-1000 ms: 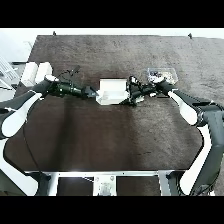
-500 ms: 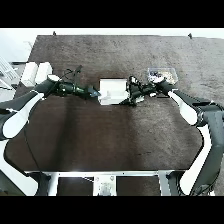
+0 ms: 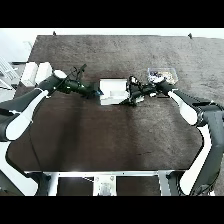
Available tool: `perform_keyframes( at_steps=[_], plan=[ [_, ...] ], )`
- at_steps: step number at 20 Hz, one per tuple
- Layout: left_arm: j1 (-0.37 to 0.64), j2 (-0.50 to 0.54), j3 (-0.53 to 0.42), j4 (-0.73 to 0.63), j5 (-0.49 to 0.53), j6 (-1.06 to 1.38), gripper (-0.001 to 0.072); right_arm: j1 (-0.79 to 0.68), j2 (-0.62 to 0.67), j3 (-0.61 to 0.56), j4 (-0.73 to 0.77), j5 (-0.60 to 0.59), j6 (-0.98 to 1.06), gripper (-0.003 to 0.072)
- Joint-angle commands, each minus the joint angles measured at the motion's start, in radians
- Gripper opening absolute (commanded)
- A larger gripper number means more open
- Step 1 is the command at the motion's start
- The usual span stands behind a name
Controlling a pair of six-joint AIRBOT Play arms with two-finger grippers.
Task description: Fold the box and place the chain.
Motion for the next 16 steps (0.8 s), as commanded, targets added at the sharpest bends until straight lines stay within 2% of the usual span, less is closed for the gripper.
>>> perform_keyframes(
  at_steps=[1, 16],
  plan=[
    [-0.032, 0.001, 0.042, 0.105, 0.022, -0.119, 0.0365, 0.001, 0.001, 0.0, 0.001, 0.0, 0.0, 0.059],
    [-0.126, 0.0, 0.106, 0.376, 0.014, -0.381, 0.0365, 0.0, 0.001, 0.0, 0.001, 0.0, 0.0, 0.059]
  ],
)
